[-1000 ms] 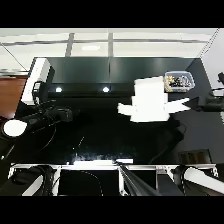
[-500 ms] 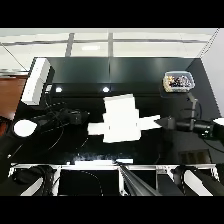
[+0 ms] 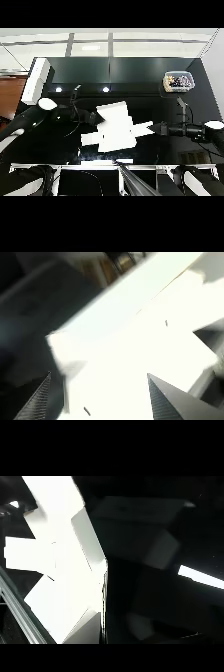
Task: Fold the box and place the chain.
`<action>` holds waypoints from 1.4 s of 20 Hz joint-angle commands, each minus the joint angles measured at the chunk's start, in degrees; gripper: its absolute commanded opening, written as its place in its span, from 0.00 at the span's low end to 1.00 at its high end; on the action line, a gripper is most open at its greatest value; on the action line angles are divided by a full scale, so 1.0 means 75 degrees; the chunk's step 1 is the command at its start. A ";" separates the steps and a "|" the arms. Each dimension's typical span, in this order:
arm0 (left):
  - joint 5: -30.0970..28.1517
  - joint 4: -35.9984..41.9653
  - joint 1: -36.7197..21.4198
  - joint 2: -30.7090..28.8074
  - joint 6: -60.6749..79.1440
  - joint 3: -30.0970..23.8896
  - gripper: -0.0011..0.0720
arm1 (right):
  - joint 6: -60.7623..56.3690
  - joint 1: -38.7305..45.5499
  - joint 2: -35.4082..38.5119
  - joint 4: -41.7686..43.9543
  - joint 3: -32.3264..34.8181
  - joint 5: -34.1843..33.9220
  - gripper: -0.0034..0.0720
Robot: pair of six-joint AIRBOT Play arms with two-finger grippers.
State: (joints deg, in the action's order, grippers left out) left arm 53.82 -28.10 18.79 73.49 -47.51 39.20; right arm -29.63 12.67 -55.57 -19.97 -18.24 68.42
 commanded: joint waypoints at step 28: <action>0.2253 -0.1518 0.0749 0.1139 0.3206 0.1862 0.05 | -0.1180 0.0641 0.0023 -0.2949 -0.3558 0.1244 0.82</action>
State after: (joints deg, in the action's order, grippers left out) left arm 72.42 -36.21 21.39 85.41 -25.04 53.12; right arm -36.69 17.08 -55.44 -37.56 -39.29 75.07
